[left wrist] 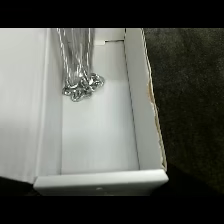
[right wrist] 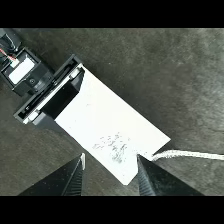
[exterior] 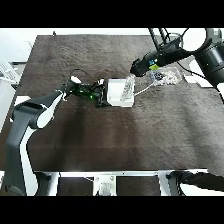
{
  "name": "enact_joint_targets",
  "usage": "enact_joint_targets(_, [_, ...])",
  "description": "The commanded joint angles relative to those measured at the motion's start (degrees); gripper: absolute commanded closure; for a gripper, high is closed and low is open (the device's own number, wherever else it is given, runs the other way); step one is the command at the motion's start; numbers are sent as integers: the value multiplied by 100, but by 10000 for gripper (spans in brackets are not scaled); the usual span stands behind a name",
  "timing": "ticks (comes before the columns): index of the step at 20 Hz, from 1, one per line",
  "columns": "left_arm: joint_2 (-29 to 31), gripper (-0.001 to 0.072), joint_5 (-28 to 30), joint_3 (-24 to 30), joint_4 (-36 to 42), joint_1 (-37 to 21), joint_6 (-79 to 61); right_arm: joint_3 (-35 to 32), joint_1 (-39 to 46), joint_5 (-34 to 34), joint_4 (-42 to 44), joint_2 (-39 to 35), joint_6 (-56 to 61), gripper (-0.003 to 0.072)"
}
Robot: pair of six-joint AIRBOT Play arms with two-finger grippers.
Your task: Fold the box and place the chain.
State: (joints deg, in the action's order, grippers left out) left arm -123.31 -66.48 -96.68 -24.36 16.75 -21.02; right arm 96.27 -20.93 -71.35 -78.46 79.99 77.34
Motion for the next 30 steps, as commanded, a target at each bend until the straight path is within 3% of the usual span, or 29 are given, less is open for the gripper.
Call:
enact_joint_targets(1, [0, 252, 0, 0, -2, -4, -2, -129, -7, 153, 44, 2, 2, 276])
enact_joint_targets(5, [0, 252, 0, 0, -2, -4, -2, -208, 7, 144, -448, 2, 33, 276])
enact_joint_targets(9, [0, 252, 0, 0, -2, -4, -2, -984, 529, 356, -839, 2, 350, 275])
enact_joint_targets(12, [0, 252, -2, 0, -2, -4, -2, -2011, 1370, 1626, -809, 4, 835, 270])
enact_joint_targets(14, [0, 252, 0, 0, -2, -4, -2, -2715, 1912, 2793, -452, 66, 1054, 192])
enact_joint_targets(16, [0, 252, 0, 0, -2, -4, -2, -3093, 2321, 3414, 201, 295, 1025, 163])
enact_joint_targets(20, [0, 252, 2, 0, -2, -4, -2, -3067, 2575, 3679, 1327, 1010, 63, 158])
enact_joint_targets(24, [0, 252, -4, 0, -2, -4, -2, -2533, 2577, 3681, 2559, 1762, -1113, 155])
enact_joint_targets(30, [0, 252, -2, 0, -2, -4, -2, -1698, 2588, 3510, 3189, 2575, -1698, 157])
